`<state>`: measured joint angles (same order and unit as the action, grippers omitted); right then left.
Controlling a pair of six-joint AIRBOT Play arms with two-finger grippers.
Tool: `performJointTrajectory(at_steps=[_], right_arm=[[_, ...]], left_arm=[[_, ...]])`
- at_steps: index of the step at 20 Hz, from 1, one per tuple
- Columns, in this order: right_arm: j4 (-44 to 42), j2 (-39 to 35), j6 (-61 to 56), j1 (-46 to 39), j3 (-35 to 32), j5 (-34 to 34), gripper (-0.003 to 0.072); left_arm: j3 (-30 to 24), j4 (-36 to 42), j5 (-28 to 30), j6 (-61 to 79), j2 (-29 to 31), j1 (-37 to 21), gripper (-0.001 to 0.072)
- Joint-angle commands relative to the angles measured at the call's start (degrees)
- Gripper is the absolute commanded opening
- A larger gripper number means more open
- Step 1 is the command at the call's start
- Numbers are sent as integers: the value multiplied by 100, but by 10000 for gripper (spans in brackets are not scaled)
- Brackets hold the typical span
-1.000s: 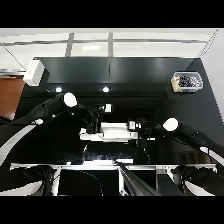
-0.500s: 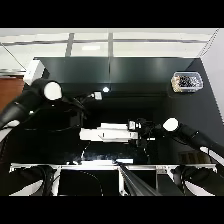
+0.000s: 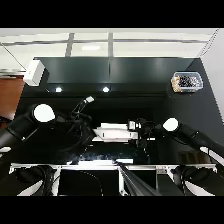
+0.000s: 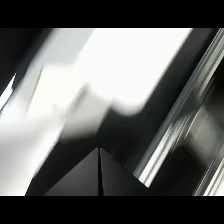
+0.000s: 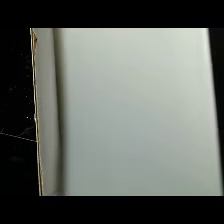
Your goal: Fold the box and place the chain.
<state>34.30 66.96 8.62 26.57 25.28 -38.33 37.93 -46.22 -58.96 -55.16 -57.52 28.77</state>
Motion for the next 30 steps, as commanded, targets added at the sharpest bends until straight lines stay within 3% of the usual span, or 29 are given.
performJointTrajectory(at_steps=[1, 3, 6, 9, 14, 18, 20, 23, 26, 28, 30], right_arm=[[-2, 0, -2, -2, 7, 4, 485], [-2, 0, -2, -2, 7, 7, 486], [-2, 0, -2, -2, 7, 7, 485], [-2, 0, -2, -2, 7, 7, 486], [-2, 0, -2, -2, 7, 4, 486], [-2, 0, -2, -2, 7, 7, 486], [-2, 0, -2, -2, 7, 7, 485], [-2, 0, -2, -2, 7, 7, 486], [-2, 0, -2, -2, 7, 7, 486], [-2, 0, -2, -2, 7, 7, 485], [-2, 0, -4, -2, 7, 7, 485]], left_arm=[[-426, 2455, 1895, 723, -136, 35, 27], [-424, 2793, 2277, 1019, -472, 37, 25], [-424, 2706, 2697, 1056, -911, 35, 25], [-382, 2570, 2708, 1357, -1257, 37, 24], [267, 881, 2177, 905, -1895, 247, 24], [730, -525, 1591, 389, -1980, 256, 23], [933, -800, 1320, 393, -1978, 256, 24], [1322, -1482, 1134, 262, -1808, 203, 24], [1451, -2203, 905, -214, -1099, -177, 24], [1314, -2232, 695, -212, -531, -584, 25], [767, -1954, 970, 605, 44, -1080, 25]])
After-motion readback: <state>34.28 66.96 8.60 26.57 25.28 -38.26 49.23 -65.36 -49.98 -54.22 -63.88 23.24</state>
